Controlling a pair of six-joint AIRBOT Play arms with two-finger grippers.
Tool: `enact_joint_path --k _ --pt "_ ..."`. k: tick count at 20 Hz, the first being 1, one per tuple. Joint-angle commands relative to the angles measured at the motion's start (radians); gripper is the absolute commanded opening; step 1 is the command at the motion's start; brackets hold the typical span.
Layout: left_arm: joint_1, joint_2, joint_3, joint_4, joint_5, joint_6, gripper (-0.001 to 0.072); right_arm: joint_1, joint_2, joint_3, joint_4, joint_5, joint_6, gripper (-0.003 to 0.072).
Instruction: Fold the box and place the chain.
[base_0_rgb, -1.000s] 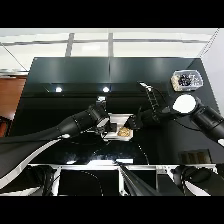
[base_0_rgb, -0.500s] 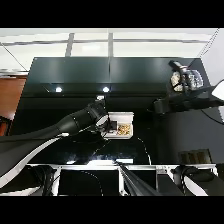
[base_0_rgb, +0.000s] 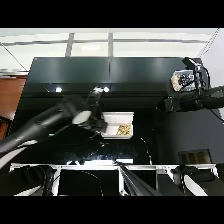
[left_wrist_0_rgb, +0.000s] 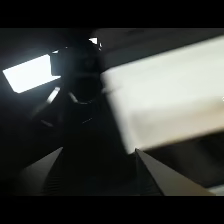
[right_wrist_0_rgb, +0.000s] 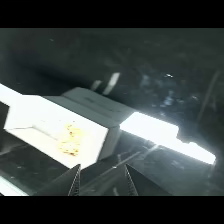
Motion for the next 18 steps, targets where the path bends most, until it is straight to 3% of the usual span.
enact_joint_path --k 1,2,4,5,6,7,8,9,10,12,18 --pt "0.144 0.223 -0.189 0.018 0.011 0.175 0.0519 -0.003 0.002 0.001 -0.057 0.004 -0.008 0.0338" --pt "0.226 0.297 -0.278 -0.001 0.067 0.175 0.0519 -0.003 0.002 0.001 -0.064 0.004 -0.008 0.0338" --pt "0.400 0.410 -0.456 -0.186 0.265 0.262 0.0519 -0.003 0.002 0.001 -0.067 -0.003 -0.006 0.0338" --pt "0.483 0.438 -0.536 -0.397 0.374 0.478 0.0512 -0.003 0.002 0.001 -0.064 -0.012 -0.005 0.0338" --pt "0.549 0.442 -0.592 -0.661 0.412 0.778 0.0491 -0.003 0.002 0.001 -0.063 -0.024 -0.005 0.0338" --pt "0.607 0.427 -0.630 -0.923 0.374 1.128 0.0491 -0.003 0.002 0.001 -0.063 -0.032 -0.005 0.0338" --pt "0.640 0.399 -0.641 -1.083 0.297 1.389 0.0491 -0.003 0.002 0.001 -0.063 -0.035 -0.005 0.0338" --pt "0.648 0.360 -0.638 -1.162 0.244 1.569 0.0492 -0.003 0.002 0.001 -0.063 -0.034 -0.005 0.0338" --pt "0.641 0.324 -0.634 -1.176 0.246 1.688 0.0515 -0.003 0.002 0.001 -0.063 -0.034 -0.005 0.0338" --pt "0.620 0.256 -0.629 -1.154 0.287 1.931 0.0706 -0.003 0.002 0.001 -0.063 -0.032 -0.005 0.0338" --pt "0.483 0.073 -0.515 -0.942 0.313 2.213 0.0711 0.018 0.002 0.001 -0.061 -0.057 0.008 0.0337"
